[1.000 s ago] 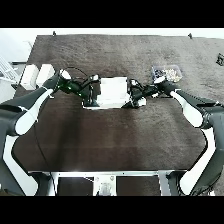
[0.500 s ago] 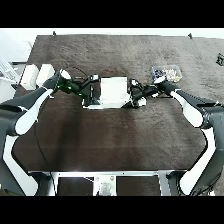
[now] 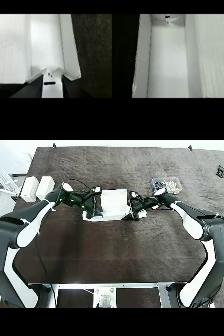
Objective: Fold the box and place the chain.
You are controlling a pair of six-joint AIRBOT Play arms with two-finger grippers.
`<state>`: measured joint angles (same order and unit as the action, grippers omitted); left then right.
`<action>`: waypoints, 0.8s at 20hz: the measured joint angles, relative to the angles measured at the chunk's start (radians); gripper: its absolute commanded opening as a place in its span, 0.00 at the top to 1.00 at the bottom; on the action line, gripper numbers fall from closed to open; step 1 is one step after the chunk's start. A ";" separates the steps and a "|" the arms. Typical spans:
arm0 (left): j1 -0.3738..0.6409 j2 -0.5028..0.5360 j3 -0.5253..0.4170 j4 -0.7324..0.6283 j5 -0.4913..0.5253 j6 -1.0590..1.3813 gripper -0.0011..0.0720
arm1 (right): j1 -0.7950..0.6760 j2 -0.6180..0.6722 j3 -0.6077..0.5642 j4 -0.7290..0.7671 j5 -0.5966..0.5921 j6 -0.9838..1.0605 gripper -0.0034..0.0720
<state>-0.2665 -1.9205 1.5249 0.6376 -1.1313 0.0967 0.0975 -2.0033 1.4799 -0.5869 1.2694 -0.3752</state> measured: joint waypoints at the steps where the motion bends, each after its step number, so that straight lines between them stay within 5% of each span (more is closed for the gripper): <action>1: -0.008 0.000 -0.001 -0.004 0.019 0.004 0.61 | 0.000 0.000 0.000 0.000 0.000 0.000 0.17; 3: -0.020 -0.001 -0.001 -0.013 0.047 0.010 0.61 | 0.000 0.000 0.000 0.000 0.000 0.001 0.17; 5: -0.026 -0.001 -0.002 -0.018 0.068 0.013 0.39 | 0.000 0.000 0.000 0.002 -0.001 0.002 0.17; 8: -0.031 -0.001 -0.002 -0.021 0.081 0.015 0.34 | 0.000 0.000 0.000 0.003 -0.002 0.002 0.17; 9: -0.032 -0.001 -0.002 -0.021 0.084 0.018 0.16 | 0.000 0.000 0.000 0.003 -0.002 0.002 0.17; 16: -0.032 -0.019 -0.002 -0.032 0.084 0.015 0.09 | 0.000 0.000 0.000 0.003 -0.002 0.001 0.17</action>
<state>-0.2989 -1.9400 1.5227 0.6056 -1.0477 0.1120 0.0971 -2.0033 1.4799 -0.5842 1.2671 -0.3744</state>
